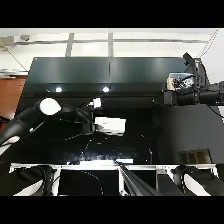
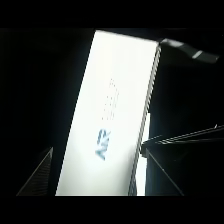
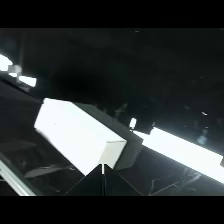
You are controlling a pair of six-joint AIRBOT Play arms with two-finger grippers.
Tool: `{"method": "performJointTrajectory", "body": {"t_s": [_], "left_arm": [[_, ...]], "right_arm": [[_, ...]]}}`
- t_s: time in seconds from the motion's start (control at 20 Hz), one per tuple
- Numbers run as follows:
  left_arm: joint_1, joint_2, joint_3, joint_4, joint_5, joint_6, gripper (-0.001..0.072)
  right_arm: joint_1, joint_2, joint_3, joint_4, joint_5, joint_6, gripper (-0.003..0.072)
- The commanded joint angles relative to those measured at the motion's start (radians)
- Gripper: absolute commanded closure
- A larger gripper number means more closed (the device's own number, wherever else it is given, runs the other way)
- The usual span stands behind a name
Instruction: Fold the box and place the chain.
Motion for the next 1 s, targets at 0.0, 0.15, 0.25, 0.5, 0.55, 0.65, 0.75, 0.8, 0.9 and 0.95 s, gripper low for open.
{"method": "performJointTrajectory", "body": {"t_s": [0.0, 0.15, 0.25, 0.5, 0.55, 0.65, 0.75, 0.8, 0.9, 0.95], "left_arm": [[-0.037, -0.143, 0.125, -0.041, -0.066, 0.116, 0.0000], [-0.030, -0.218, 0.148, -0.071, -0.050, 0.205, 0.0000], [-0.021, -0.240, 0.148, -0.093, -0.051, 0.205, 0.0000], [-0.018, -0.248, 0.146, -0.065, -0.088, 0.206, 0.0000], [-0.018, -0.248, 0.146, -0.059, -0.088, 0.206, 0.0000], [-0.016, -0.248, 0.146, -0.059, -0.088, 0.198, 0.0000], [-0.016, -0.248, 0.145, -0.058, -0.088, 0.194, 0.0000], [-0.016, -0.248, 0.145, -0.059, -0.089, 0.193, 0.0000], [-0.016, -0.248, 0.144, -0.059, -0.089, 0.175, 0.0000], [-0.016, -0.248, 0.142, -0.059, -0.089, 0.168, 0.0000]], "right_arm": [[-0.003, 0.001, -0.001, -0.019, -0.009, 0.010, 0.0673], [-0.003, 0.001, -0.001, -0.022, -0.009, 0.010, 0.0673], [-0.003, 0.001, -0.001, -0.022, -0.011, 0.010, 0.0673], [-0.003, 0.001, -0.001, -0.026, -0.026, 0.010, 0.0673], [-0.003, 0.001, -0.001, -0.026, -0.028, 0.009, 0.0673], [-0.003, 0.001, -0.001, -0.038, -0.028, 0.009, 0.0673], [-0.003, 0.001, -0.001, -0.054, -0.028, 0.010, 0.0673], [-0.003, 0.001, -0.001, -0.058, -0.028, 0.009, 0.0673], [-0.003, 0.001, -0.001, -0.067, -0.028, 0.010, 0.0673], [-0.003, 0.001, -0.001, -0.067, -0.028, 0.010, 0.0673]]}}
